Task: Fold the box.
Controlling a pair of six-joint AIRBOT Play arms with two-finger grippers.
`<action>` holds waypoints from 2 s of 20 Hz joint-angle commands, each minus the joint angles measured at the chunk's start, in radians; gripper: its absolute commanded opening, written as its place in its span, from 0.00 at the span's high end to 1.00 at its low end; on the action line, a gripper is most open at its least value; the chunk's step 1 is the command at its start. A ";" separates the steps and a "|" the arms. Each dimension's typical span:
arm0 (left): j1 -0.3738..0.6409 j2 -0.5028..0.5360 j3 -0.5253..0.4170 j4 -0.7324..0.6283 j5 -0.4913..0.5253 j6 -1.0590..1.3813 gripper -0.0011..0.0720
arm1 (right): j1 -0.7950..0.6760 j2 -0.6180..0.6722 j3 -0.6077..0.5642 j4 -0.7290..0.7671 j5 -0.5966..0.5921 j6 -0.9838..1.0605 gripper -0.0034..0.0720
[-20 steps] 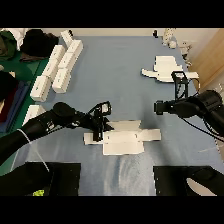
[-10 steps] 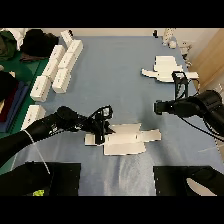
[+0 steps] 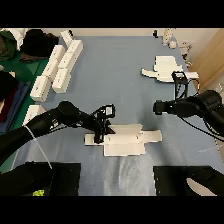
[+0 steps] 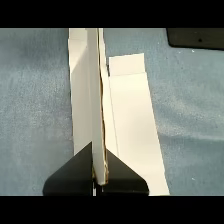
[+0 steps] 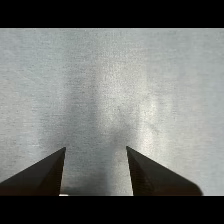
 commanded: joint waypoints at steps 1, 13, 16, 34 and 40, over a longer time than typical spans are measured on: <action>0.000 0.000 0.026 0.002 -0.024 -0.008 0.97 | 0.000 0.000 0.001 0.002 0.000 0.000 0.18; 0.072 -0.028 0.034 0.039 -0.101 -0.105 0.97 | 0.000 0.000 0.001 0.002 0.001 0.000 0.18; 0.072 -0.076 0.034 0.031 -0.101 -0.092 0.97 | 0.000 0.000 0.001 0.002 0.000 0.000 0.18; 0.072 -0.080 0.005 0.032 -0.116 -0.093 0.97 | 0.016 0.028 0.001 0.330 -0.262 -0.193 0.96; 0.072 -0.080 0.005 0.032 -0.116 -0.093 0.97 | 0.409 0.172 -0.029 0.378 -0.373 -0.081 0.96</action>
